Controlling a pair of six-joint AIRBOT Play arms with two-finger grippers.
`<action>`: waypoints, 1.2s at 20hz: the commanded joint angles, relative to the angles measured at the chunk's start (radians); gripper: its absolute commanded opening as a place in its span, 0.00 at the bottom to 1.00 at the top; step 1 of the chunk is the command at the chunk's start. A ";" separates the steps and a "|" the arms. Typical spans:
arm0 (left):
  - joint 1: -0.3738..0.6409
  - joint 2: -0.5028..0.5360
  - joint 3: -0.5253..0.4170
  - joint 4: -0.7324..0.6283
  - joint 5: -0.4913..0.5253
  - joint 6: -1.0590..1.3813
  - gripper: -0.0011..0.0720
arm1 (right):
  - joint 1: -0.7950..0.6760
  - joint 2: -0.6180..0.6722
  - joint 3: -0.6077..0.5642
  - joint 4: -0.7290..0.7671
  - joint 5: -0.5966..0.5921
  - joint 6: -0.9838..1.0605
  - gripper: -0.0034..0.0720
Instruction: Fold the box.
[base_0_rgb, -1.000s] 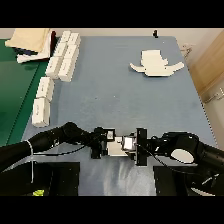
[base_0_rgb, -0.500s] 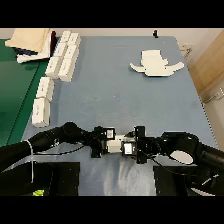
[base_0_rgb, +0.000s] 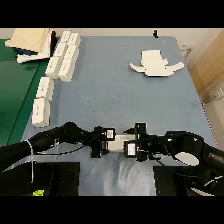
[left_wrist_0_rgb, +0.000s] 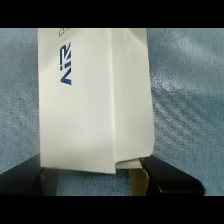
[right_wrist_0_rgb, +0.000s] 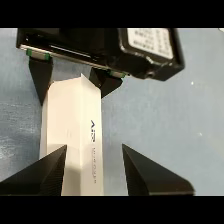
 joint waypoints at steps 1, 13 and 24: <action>-0.001 0.000 0.001 0.000 -0.001 0.000 0.66 | 0.001 0.005 0.000 -0.075 -0.043 0.001 0.76; -0.001 0.000 0.001 0.000 -0.001 0.000 0.66 | 0.008 -0.068 0.000 0.010 -0.018 0.010 0.58; -0.001 0.000 0.001 0.000 -0.001 0.000 0.66 | 0.009 -0.060 0.006 0.147 0.043 -0.016 0.58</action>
